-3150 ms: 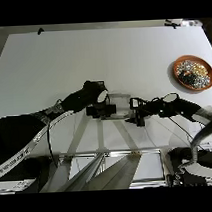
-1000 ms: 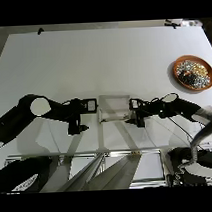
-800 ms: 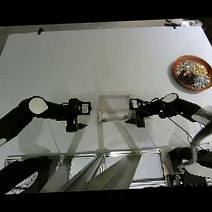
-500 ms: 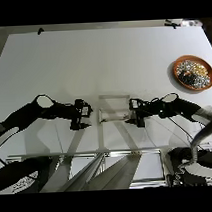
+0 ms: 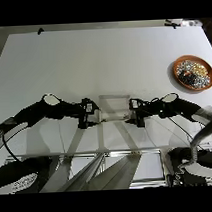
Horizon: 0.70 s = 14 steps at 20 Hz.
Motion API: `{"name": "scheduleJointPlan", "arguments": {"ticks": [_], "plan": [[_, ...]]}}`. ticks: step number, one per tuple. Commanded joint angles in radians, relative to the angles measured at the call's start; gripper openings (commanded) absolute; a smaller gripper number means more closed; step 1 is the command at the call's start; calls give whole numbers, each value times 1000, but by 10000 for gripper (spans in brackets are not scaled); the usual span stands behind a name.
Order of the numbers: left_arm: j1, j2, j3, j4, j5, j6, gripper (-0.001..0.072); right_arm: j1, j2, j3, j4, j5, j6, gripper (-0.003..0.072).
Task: Fold the box and place the chain.
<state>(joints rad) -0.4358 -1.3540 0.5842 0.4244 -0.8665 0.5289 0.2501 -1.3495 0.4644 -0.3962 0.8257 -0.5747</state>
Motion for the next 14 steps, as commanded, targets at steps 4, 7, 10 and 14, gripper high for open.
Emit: {"name": "scheduleJointPlan", "arguments": {"ticks": [4,7,10,14], "plan": [[-40,-46,5,-25,37,-89,715,0,1,0,0,0,0,477],[-51,-47,5,-31,44,-87,714,0,1,0,0,0,0,477],[-67,-57,5,-47,56,-84,713,0,1,0,0,0,0,477],[-93,-77,5,-87,93,-84,699,0,1,0,0,0,0,477]]}}
